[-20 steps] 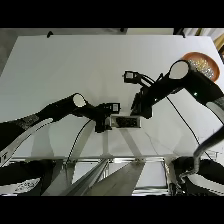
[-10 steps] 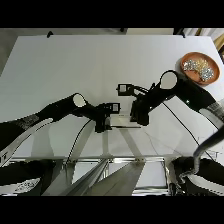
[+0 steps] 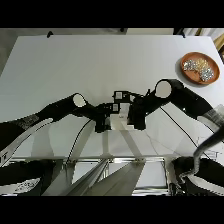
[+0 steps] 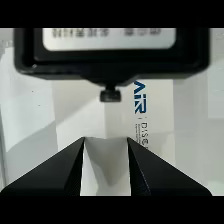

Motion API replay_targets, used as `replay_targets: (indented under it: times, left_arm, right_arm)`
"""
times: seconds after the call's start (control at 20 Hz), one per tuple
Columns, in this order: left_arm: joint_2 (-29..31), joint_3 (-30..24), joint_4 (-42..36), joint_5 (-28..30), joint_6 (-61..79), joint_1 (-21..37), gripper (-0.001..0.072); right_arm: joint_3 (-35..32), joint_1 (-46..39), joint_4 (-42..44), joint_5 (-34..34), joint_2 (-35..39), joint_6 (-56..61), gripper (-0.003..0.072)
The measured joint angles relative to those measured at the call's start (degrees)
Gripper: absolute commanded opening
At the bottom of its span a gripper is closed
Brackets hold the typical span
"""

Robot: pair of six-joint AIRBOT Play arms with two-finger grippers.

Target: Fold the box and place the chain.

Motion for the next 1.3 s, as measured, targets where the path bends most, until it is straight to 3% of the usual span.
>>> replay_targets:
  times: [0.35,0.45,0.65,0.75,1.3]
  left_arm:
    - [0.00,0.02,-0.04,0.15,-0.11,0.00,0.0010]
    - [0.00,0.00,-0.04,0.13,-0.13,0.00,0.0010]
    - [0.00,0.02,-0.04,0.09,-0.07,0.00,0.0010]
    - [0.00,0.02,-0.04,0.07,-0.04,0.00,0.0010]
    - [0.00,0.02,0.04,0.02,0.00,0.02,0.0010]
  right_arm:
    - [-1.75,0.31,-2.21,-4.35,1.70,1.09,0.0294]
    - [-1.84,0.31,-2.51,-4.76,1.81,1.18,0.0244]
    - [-1.95,0.33,-2.80,-5.20,1.88,1.29,0.0243]
    - [-1.95,0.33,-2.89,-5.29,1.88,1.38,0.0184]
    - [-1.95,0.33,-2.89,-5.99,1.90,4.63,0.0161]
